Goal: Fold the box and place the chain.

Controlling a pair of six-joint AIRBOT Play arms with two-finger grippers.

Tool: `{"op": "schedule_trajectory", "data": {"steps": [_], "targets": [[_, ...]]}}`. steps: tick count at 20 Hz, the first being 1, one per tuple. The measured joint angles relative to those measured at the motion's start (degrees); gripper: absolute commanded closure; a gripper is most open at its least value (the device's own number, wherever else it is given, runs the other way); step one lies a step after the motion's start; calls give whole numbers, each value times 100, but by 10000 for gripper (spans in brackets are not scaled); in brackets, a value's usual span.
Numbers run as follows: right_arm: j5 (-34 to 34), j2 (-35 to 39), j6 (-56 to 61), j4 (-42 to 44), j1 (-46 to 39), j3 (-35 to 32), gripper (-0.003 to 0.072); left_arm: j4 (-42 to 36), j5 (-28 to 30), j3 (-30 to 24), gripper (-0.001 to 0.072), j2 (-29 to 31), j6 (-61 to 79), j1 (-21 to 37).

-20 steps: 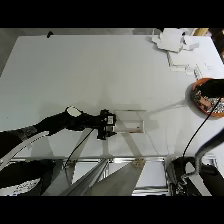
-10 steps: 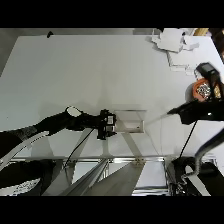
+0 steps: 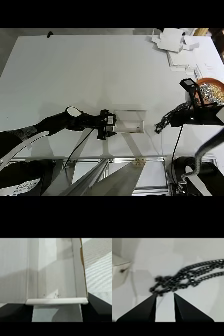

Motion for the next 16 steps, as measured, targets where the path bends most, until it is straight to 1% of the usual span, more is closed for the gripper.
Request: {"op": "schedule_trajectory", "data": {"steps": [4, 7, 11, 16], "targets": [[-463, -841, 402, -603, -33, -35, 466, 0, 0, 0, 434, 0, 0, 0], [-629, -1397, 625, -804, -273, -42, 465, 0, 0, 0, 434, 0, 0, 0], [-774, -1829, 782, -881, -732, -44, 458, 0, 0, 0, 434, 0, 0, 0], [-973, -2159, 822, -745, -940, -48, 457, 0, 0, 0, 434, 0, 0, 0]]}}
